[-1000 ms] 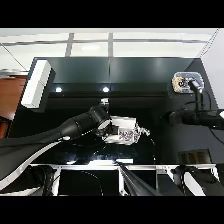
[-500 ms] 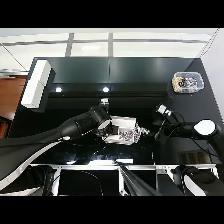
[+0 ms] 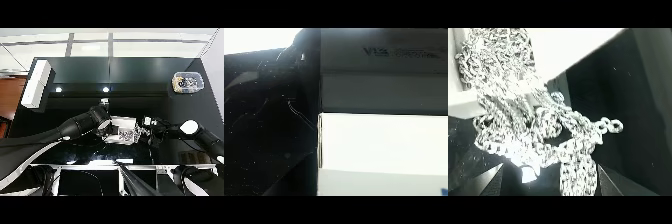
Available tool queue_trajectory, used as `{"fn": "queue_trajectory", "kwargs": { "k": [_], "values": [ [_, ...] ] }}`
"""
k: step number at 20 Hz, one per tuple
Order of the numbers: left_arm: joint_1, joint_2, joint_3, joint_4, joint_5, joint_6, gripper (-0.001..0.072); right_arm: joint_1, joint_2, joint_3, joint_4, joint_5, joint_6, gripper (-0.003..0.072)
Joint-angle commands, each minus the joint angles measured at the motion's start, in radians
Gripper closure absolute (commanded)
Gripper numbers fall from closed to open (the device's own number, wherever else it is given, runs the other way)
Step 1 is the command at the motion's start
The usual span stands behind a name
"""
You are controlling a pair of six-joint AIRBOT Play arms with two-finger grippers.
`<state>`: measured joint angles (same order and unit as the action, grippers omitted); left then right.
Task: Fold the box and place the chain.
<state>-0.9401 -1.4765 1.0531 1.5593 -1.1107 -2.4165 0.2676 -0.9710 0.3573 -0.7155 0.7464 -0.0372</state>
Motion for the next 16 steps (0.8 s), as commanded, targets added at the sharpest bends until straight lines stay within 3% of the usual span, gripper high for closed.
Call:
{"fn": "queue_trajectory", "kwargs": {
  "k": [1,13,16],
  "values": [
    [0.001,0.0,0.0,0.0,0.0,0.0,0.0678,0.042,-0.025,-0.001,0.027,-0.079,-0.035,-0.0031],
    [0.001,0.0,0.0,0.0,0.0,0.0,0.0678,0.052,-0.064,-0.001,0.061,-0.09,-0.022,-0.0028],
    [0.001,0.0,0.0,0.0,-0.001,0.0,0.0678,0.052,-0.064,-0.001,0.061,-0.083,-0.019,0.0021]
  ]
}}
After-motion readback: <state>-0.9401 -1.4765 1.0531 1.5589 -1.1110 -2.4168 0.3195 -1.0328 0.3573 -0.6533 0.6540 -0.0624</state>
